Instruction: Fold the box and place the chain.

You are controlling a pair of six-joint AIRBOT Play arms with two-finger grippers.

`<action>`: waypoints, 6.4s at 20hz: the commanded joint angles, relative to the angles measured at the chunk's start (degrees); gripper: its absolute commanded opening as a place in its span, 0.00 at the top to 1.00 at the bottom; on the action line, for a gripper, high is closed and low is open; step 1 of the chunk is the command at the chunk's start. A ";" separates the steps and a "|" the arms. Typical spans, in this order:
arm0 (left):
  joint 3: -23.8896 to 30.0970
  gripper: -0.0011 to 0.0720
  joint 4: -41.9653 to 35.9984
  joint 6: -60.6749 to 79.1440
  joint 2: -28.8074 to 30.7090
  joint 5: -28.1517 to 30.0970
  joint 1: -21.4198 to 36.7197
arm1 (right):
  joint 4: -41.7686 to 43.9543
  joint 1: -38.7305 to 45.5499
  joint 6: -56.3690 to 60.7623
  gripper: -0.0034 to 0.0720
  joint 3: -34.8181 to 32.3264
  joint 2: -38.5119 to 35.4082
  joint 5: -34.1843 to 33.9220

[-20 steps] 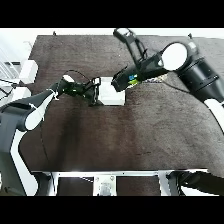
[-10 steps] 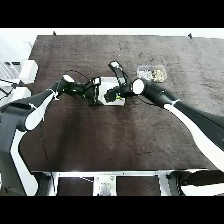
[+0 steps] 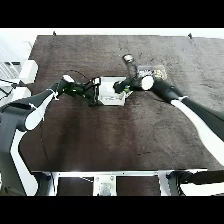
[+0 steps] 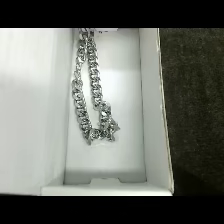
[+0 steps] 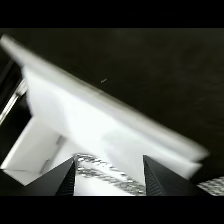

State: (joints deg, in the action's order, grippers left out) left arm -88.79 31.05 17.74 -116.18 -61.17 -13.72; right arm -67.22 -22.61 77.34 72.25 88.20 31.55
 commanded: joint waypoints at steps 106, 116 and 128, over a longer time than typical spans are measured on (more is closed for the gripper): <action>-0.02 0.75 0.00 0.09 0.02 0.13 0.00 | -10.16 6.49 12.59 0.39 -5.49 -4.87 -6.43; -0.02 0.75 0.00 0.09 0.02 0.26 0.00 | 1.38 15.30 10.43 0.28 4.57 15.93 -12.46; -0.02 0.75 0.00 0.09 0.02 0.26 0.00 | -0.07 13.03 8.96 0.95 6.75 10.78 -8.94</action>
State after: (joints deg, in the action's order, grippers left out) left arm -88.79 31.05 17.82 -116.18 -60.93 -13.72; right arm -64.90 -8.84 86.41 79.96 103.81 20.43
